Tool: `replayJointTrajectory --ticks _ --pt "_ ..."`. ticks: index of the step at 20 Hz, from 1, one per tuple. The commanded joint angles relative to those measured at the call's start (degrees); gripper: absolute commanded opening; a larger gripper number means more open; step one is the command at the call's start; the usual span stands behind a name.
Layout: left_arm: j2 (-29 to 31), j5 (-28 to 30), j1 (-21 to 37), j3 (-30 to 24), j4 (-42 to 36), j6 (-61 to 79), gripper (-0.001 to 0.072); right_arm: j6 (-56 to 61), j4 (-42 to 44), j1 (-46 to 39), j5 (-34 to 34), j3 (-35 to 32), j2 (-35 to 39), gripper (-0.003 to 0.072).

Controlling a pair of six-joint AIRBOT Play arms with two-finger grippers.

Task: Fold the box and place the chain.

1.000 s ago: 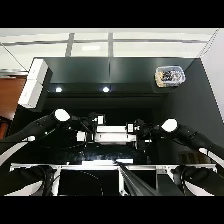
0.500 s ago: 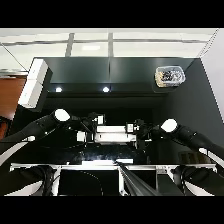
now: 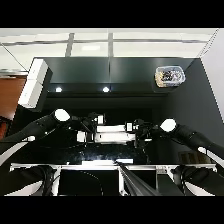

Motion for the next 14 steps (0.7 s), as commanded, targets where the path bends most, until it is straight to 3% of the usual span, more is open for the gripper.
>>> replayJointTrajectory --ticks 1,9,11,14 --pt "-0.02 0.00 -0.02 -0.02 0.04 0.04 0.0025 0.68 -1.29 0.37 0.33 0.20 -0.22 0.0632" --pt "-0.02 0.00 -0.02 -0.02 0.02 0.02 0.0026 0.61 -1.73 0.37 0.90 0.20 -0.22 0.0630" --pt "-0.02 -0.02 -0.02 -0.02 0.04 0.02 0.0026 0.63 -1.73 0.37 0.90 0.20 -0.22 0.0428" --pt "-0.02 -0.04 -0.02 -0.02 0.02 0.02 0.0028 0.66 -1.73 0.37 0.87 0.20 -0.22 0.0429"
